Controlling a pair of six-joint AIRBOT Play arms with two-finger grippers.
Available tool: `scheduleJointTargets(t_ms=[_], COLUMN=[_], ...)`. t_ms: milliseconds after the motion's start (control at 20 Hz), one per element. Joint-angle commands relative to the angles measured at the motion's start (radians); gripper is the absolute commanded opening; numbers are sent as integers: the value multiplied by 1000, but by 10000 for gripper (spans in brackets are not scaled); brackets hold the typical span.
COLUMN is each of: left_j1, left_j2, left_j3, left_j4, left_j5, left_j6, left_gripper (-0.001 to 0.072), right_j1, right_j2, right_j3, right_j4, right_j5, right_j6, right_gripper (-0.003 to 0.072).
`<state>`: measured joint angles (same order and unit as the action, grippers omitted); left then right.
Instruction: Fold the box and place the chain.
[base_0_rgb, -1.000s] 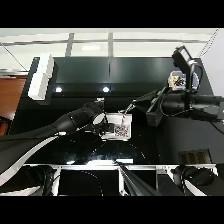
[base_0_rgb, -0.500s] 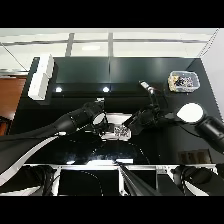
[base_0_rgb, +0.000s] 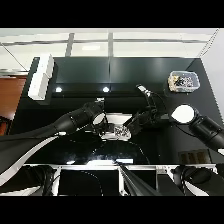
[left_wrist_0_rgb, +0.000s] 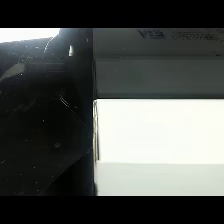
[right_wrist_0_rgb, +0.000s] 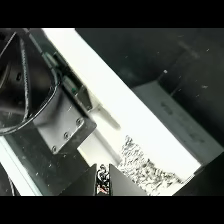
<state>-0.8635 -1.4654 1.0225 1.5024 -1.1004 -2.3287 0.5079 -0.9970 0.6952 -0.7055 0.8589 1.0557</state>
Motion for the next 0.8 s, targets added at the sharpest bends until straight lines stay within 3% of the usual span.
scheduleJointTargets(t_ms=[0,450,750], left_j1=[1,1,1], left_j2=[0,0,0], left_j3=[1,1,1], left_j4=[0,0,0], left_j5=[0,0,0], left_j6=[0,0,0], left_gripper=[31,31,31], right_j1=[-3,-72,-72], right_j2=[-1,2,1], right_j3=[14,121,124], right_j4=[-1,-1,-8], right_j5=[-45,47,105], right_j6=[4,4,4], right_gripper=[20,19,20])
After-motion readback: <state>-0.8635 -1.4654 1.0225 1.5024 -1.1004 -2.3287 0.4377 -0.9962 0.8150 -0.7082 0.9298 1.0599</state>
